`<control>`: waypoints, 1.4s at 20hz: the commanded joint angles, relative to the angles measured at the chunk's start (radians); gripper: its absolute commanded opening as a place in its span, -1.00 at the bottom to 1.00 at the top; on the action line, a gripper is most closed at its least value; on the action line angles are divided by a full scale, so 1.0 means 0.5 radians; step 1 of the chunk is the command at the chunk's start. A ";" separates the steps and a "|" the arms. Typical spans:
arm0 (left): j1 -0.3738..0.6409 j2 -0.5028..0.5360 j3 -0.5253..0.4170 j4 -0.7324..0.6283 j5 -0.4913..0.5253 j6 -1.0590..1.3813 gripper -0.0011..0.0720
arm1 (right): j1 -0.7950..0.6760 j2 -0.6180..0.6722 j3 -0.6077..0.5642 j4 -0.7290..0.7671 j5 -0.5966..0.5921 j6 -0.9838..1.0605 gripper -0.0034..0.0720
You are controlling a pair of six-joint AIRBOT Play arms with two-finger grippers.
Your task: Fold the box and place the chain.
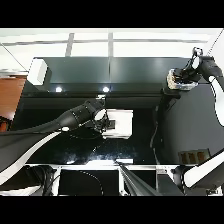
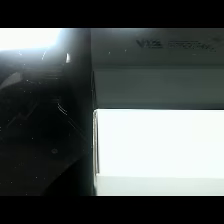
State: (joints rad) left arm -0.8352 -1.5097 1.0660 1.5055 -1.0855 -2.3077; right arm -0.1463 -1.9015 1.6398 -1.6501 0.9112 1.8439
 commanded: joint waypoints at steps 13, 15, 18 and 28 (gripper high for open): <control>0.002 0.000 0.002 -0.008 -0.002 0.000 -0.88 | -0.098 0.678 0.183 0.360 0.375 -0.736 -0.80; 0.001 0.000 0.002 -0.011 -0.003 0.000 -0.89 | -0.118 0.819 0.183 0.563 0.390 -0.794 -0.80; 0.002 0.000 0.002 -0.014 -0.002 0.000 -0.88 | -0.119 1.015 0.183 0.674 0.463 -0.853 -0.80; 0.002 0.000 0.002 -0.014 0.000 0.000 -0.88 | -0.146 1.112 0.183 0.604 0.146 -0.864 -0.80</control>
State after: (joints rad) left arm -0.8352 -1.5097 1.0660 1.4986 -1.0866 -2.3077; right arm -0.2169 -1.3396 1.7309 -1.3243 1.0542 1.4158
